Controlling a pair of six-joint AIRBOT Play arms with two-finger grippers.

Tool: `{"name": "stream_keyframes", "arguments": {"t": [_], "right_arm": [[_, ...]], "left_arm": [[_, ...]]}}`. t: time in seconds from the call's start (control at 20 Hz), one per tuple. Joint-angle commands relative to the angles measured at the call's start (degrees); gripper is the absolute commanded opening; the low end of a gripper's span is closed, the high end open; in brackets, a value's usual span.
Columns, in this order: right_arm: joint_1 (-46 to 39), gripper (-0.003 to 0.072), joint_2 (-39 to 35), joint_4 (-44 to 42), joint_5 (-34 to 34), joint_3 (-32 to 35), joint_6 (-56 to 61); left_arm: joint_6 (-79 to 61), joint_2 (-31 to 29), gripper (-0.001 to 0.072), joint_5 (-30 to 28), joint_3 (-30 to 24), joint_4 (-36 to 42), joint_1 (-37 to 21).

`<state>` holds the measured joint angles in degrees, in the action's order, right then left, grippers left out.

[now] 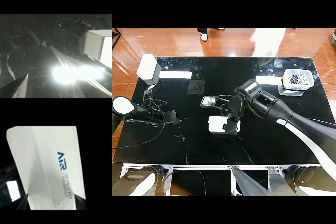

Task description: Fold the box and place the chain.

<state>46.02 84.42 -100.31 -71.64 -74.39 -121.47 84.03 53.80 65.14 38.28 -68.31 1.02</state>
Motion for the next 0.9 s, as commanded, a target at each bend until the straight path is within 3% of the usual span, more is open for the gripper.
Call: {"name": "stream_keyframes", "arguments": {"t": [0.0,0.2,0.25,0.3,0.35,0.45,0.5,0.55,0.85], "right_arm": [[1.46,0.0694,0.0,3.32,1.79,0.35,1.51],[1.88,0.0691,0.0,3.39,1.79,0.35,1.25],[1.88,0.0592,0.0,3.3,1.51,0.35,1.07],[1.88,0.0405,0.0,3.04,0.79,0.35,0.46],[1.88,0.0355,0.0,2.47,0.46,0.35,0.26],[1.88,0.033,0.0,2.21,0.52,0.35,0.26],[1.88,0.0179,0.0,2.21,0.46,0.35,0.13],[1.88,0.0091,0.0,2.21,0.46,0.35,-0.11],[1.86,0.0066,-0.5,2.38,0.42,0.26,0.52]], "left_arm": [[0.02,0.0,0.0637,-0.09,-0.04,-0.02,-0.04],[-0.02,0.0,0.0637,-0.15,-0.04,-0.02,-0.04],[-0.02,0.0,0.0637,-0.15,-0.04,-0.02,-0.04],[-0.02,0.0,0.0637,-0.13,-0.04,-0.02,-0.04],[-0.02,0.0,0.0637,-0.13,-0.04,-0.02,-0.04],[-0.02,0.0,0.0637,-0.13,-0.04,-0.02,-0.04],[-0.02,0.0,0.0637,-0.15,-0.04,-0.02,-0.04],[-0.04,0.0,0.0637,-0.13,-0.04,-0.02,-0.04],[-0.09,0.0,0.0637,-0.15,-0.04,-0.02,-0.04]]}}
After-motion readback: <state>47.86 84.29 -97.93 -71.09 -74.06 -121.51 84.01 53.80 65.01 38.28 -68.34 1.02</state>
